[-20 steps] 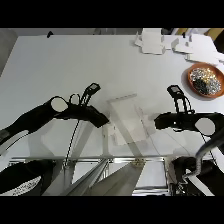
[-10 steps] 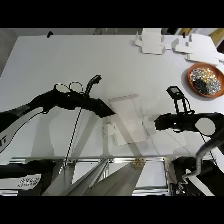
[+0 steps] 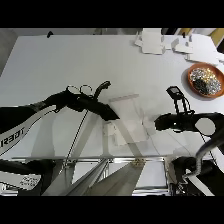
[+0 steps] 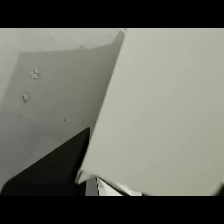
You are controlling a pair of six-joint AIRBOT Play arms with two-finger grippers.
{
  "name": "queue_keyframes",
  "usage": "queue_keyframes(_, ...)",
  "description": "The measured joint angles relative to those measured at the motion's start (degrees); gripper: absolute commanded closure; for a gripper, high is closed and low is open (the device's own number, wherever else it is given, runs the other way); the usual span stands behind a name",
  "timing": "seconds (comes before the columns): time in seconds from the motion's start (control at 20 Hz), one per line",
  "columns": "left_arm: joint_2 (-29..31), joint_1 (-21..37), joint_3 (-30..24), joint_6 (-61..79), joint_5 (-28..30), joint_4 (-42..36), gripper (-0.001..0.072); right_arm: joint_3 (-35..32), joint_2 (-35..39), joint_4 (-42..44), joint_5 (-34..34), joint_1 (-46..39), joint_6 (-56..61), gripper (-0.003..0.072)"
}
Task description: Fold the box and place the chain.
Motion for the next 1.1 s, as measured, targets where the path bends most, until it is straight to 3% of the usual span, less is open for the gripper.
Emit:
queue_keyframes(0.05, -0.1, 0.0, 0.0, 0.1, 0.1, 0.8, 0.0519, 0.0, 0.0, 0.0, 0.2, 0.0, 0.0, 0.0668)
queue_keyframes(0.15, -0.1, 0.1, 0.1, 0.4, 0.2, 3.0, 0.0643, 0.0, 0.0, 0.0, 0.5, 0.0, -0.1, 0.0668)
queue_keyframes(0.3, 0.3, 0.3, 0.1, 4.2, 0.0, 4.7, 0.0703, 0.0, 0.0, 0.1, 0.7, 0.0, -0.1, 0.0668)
queue_keyframes(0.4, 0.7, 0.2, 0.1, 9.0, 0.0, 5.0, 0.0703, 0.0, 0.0, 0.1, 0.8, 0.0, -0.1, 0.0650)
queue_keyframes(0.5, 1.4, 0.2, 0.1, 13.3, 0.4, 5.2, 0.0704, 0.0, 0.0, -0.1, 1.2, 0.0, -0.3, 0.0446)
queue_keyframes(0.55, 1.8, 0.2, 0.1, 14.9, 0.7, 5.3, 0.0704, 0.1, 0.1, -0.1, 1.4, 0.0, -0.4, 0.0398)
queue_keyframes(0.8, 6.9, -2.6, 0.1, 20.4, 1.4, 7.9, 0.0705, 3.8, 1.0, 0.4, 4.5, 0.0, -4.0, 0.0387)
queue_keyframes(1.1, 10.7, -9.4, -0.3, 22.0, 5.7, 17.1, 0.0705, 6.9, 3.5, -2.3, 8.3, 0.0, -7.5, 0.0388)
